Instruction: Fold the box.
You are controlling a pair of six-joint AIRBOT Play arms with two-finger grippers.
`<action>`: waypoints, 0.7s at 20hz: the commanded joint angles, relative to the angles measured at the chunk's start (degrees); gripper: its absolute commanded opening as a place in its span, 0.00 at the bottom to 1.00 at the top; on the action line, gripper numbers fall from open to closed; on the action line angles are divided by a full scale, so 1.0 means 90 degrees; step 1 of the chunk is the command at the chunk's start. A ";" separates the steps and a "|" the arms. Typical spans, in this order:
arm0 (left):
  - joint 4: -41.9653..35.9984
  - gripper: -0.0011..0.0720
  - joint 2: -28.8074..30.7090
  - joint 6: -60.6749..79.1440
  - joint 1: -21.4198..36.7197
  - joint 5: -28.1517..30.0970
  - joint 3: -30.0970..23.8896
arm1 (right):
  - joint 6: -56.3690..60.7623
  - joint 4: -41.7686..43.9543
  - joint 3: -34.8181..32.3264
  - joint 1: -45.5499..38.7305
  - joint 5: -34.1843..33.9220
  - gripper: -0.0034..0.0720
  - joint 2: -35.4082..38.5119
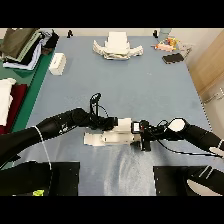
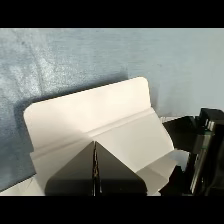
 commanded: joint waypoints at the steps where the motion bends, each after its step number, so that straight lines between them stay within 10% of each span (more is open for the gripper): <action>1: 0.0019 0.03 0.0228 0.0534 0.0073 -0.0253 0.0221 | 0.0000 0.0000 0.0000 0.0005 0.0019 0.63 0.0005; 14: 0.3225 0.03 0.3762 0.2681 0.0811 -0.3439 0.0471 | 0.0000 0.0000 0.0000 0.0005 0.0019 0.63 0.0005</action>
